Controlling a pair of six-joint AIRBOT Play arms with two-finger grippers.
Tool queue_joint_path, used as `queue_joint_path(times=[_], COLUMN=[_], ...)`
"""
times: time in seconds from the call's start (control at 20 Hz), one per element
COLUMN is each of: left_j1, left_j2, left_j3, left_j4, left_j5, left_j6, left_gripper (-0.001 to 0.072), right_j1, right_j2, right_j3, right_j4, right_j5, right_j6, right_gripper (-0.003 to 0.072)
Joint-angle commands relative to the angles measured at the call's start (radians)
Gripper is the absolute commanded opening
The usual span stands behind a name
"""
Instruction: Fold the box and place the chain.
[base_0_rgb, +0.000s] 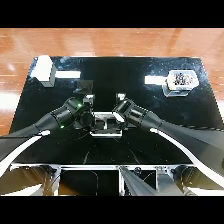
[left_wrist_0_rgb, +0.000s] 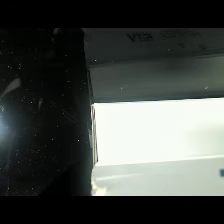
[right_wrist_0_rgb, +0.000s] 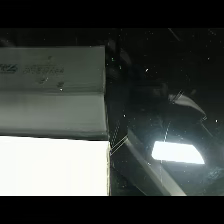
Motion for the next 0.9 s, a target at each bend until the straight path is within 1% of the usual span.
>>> queue_joint_path(times=[0.0,0.3,0.35,0.4,0.45,0.5,0.7,0.85], left_j1=[-0.003,-0.003,-0.003,-0.003,-0.003,-0.003,-0.003,-0.003], left_j2=[0.000,0.000,0.000,0.000,0.000,0.000,0.000,0.000], left_j3=[0.001,0.001,0.001,0.001,0.001,0.001,0.001,0.001], left_j4=[0.000,0.001,0.001,0.001,0.000,0.000,0.000,0.001], left_j5=[0.000,0.000,0.000,0.000,0.000,0.000,0.000,0.000], left_j6=[0.000,0.000,0.000,0.000,0.000,0.000,0.000,0.000], left_gripper=[0.0020,0.0020,0.0020,0.0020,0.0020,0.0020,0.0020,0.0020], right_j1=[0.001,0.001,0.001,0.001,0.001,0.002,0.017,0.034], right_j2=[0.000,0.023,0.039,0.059,0.080,0.106,0.212,0.307], right_j3=[0.000,0.000,0.000,0.000,0.000,0.000,0.000,0.000], right_j4=[0.006,0.013,0.011,-0.004,-0.019,-0.033,-0.047,-0.083], right_j5=[-0.003,0.000,0.000,0.004,0.013,0.028,0.098,0.187], right_j6=[-0.022,-0.041,-0.053,-0.064,-0.076,-0.103,-0.233,-0.302], right_gripper=[0.0026,0.0027,0.0050,0.0188,0.0355,0.0451,0.0460,0.0459])
